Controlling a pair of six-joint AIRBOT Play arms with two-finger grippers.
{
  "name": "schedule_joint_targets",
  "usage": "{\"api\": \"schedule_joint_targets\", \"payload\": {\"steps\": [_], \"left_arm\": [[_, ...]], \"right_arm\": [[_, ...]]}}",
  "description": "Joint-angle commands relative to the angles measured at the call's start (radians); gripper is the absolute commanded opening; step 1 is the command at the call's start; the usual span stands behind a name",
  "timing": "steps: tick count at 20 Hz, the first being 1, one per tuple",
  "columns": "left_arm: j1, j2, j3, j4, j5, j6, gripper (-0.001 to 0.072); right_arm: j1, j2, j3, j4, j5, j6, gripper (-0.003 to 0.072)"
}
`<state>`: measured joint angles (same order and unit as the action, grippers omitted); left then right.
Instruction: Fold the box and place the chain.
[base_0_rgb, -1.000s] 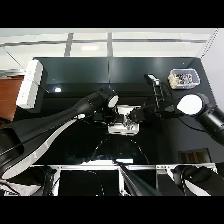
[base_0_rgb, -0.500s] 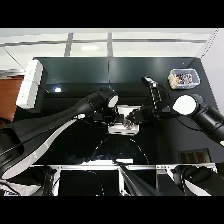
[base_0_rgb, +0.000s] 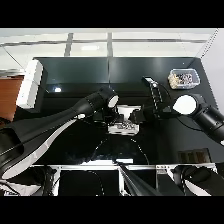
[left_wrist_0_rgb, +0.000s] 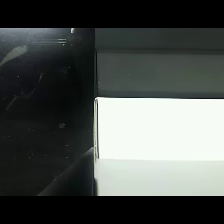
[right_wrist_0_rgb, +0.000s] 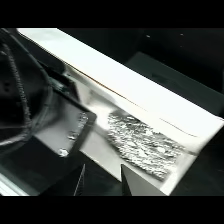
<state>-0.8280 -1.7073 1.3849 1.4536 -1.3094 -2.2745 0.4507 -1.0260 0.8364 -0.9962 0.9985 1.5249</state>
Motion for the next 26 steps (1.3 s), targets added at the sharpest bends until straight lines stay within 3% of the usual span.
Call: {"api": "schedule_joint_targets", "payload": {"steps": [1,5,16,17,19,22,26], "left_arm": [[0.000,0.000,0.000,0.000,-0.002,0.000,0.0025],[0.000,0.000,0.000,0.000,-0.005,0.000,0.0025],[-0.002,0.006,0.026,0.014,-0.003,-0.161,0.0029],[0.000,0.011,0.026,0.014,-0.009,-0.161,0.0108],[-0.001,0.043,0.026,0.027,-0.001,-0.142,0.0360],[-0.003,0.151,0.024,0.096,-0.012,-0.008,0.0391],[-0.032,0.384,-0.021,0.426,-0.101,0.106,0.0391]], "right_arm": [[-0.064,0.027,0.001,-0.079,0.077,0.000,0.0278],[-0.188,0.116,0.000,-0.243,0.154,0.000,0.0278],[-0.245,0.134,0.000,-0.253,0.162,-0.019,0.0278],[-0.245,0.134,0.000,-0.253,0.158,-0.019,0.0277],[-0.245,0.134,-0.001,-0.253,0.147,-0.019,0.0278],[-0.245,0.134,-0.001,-0.253,0.136,-0.019,0.0278],[-0.245,0.134,-0.001,-0.253,0.134,-0.018,0.0278]]}}
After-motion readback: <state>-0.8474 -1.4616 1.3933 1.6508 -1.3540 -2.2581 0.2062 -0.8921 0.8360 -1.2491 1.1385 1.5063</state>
